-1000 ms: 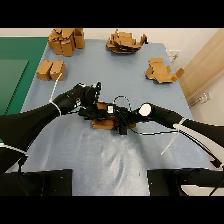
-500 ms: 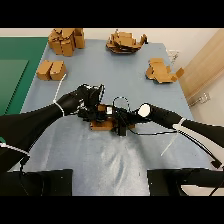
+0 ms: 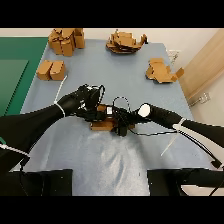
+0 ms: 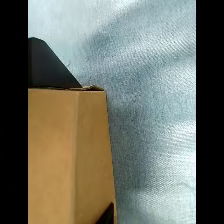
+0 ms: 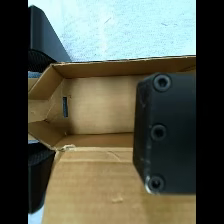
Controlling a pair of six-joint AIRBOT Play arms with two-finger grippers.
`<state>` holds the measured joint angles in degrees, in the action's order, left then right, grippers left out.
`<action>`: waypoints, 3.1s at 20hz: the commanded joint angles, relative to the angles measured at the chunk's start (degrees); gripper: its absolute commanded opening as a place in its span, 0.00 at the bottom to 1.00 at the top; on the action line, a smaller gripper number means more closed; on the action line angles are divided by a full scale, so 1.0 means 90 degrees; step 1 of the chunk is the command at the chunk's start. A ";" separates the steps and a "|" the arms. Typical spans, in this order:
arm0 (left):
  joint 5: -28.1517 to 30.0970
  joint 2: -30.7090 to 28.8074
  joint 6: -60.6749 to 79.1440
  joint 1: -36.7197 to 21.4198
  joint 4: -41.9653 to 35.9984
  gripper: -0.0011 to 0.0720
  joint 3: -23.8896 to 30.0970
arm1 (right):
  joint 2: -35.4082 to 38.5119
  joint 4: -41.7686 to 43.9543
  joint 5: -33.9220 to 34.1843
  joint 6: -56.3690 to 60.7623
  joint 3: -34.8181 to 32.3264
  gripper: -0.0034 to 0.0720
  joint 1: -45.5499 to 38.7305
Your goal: Fold the box.
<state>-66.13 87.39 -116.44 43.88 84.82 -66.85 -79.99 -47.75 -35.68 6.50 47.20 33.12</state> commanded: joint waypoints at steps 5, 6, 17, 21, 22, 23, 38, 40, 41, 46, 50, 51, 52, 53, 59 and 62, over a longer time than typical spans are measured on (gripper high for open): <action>0.0165 -0.0005 -0.0155 0.0085 -0.0085 0.62 -0.0034 | 0.0005 0.0005 0.0019 -0.0007 0.0005 0.56 0.0000; 0.0119 -0.0005 -0.0192 0.0087 0.0000 0.62 -0.0034 | 0.0005 0.0002 0.0019 -0.0007 0.0005 0.56 0.0000; -0.0338 -0.0005 -0.0107 0.0083 0.0435 0.04 -0.0029 | 0.0005 0.0002 0.0019 -0.0007 0.0005 0.56 0.0000; -0.0340 -0.0005 -0.0109 0.0085 0.0386 0.04 -0.0029 | 0.0005 0.0002 0.0019 -0.0007 0.0005 0.56 0.0000; -0.0347 -0.0005 -0.0109 0.0085 0.0342 0.04 -0.0032 | 0.0005 0.0002 0.0019 -0.0007 0.0005 0.56 -0.0002; -0.0367 -0.0005 -0.0104 0.0085 0.0318 0.10 -0.0032 | 0.0005 0.0002 0.0019 -0.0007 0.0005 0.56 0.0000; -0.0255 -0.0678 -0.0107 -0.0061 0.0593 0.69 -0.0017 | 0.0007 0.0000 0.0017 -0.0007 0.0005 0.56 -0.0002; -0.0398 -0.0695 0.0053 -0.0163 0.0631 0.69 -0.0017 | 0.0005 0.0000 0.0017 -0.0007 0.0005 0.56 -0.0002; -0.0461 -0.0753 0.0308 -0.0250 0.0580 0.69 -0.0015 | 0.0005 -0.0002 0.0019 -0.0010 0.0005 0.56 -0.0002; -0.0452 -0.1965 0.2215 -0.0809 -0.0095 0.69 0.0257 | 0.0005 -0.0002 0.0022 -0.0012 0.0005 0.56 -0.0002; -0.0855 -0.3291 0.5345 -0.2006 -0.2210 0.96 0.1163 | 0.0005 0.0000 0.0019 -0.0010 0.0005 0.56 -0.0002; -0.1066 -0.3490 0.6407 -0.2431 -0.2676 0.96 0.1457 | 0.0005 0.0000 0.0019 -0.0010 0.0005 0.56 -0.0002; -0.1229 -0.3582 0.7611 -0.2866 -0.2997 0.96 0.1751 | 0.0005 0.0002 0.0019 -0.0007 0.0005 0.56 -0.0002; -0.1222 -0.3555 0.8811 -0.3242 -0.3128 0.96 0.2033 | 0.0005 0.0002 0.0019 -0.0007 0.0005 0.56 -0.0002; 0.1008 -0.2011 1.2956 -0.4039 -0.3531 0.96 0.2752 | 0.0005 0.0005 0.0012 0.0063 0.0005 0.56 0.0000; 0.0789 -0.1831 1.3318 -0.3997 -0.4675 0.96 0.2749 | 0.0005 0.0002 0.0015 0.0104 0.0005 0.56 0.0000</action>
<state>-61.23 68.38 -6.79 8.56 51.64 -42.85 -79.94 -47.72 -35.55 6.98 47.24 33.08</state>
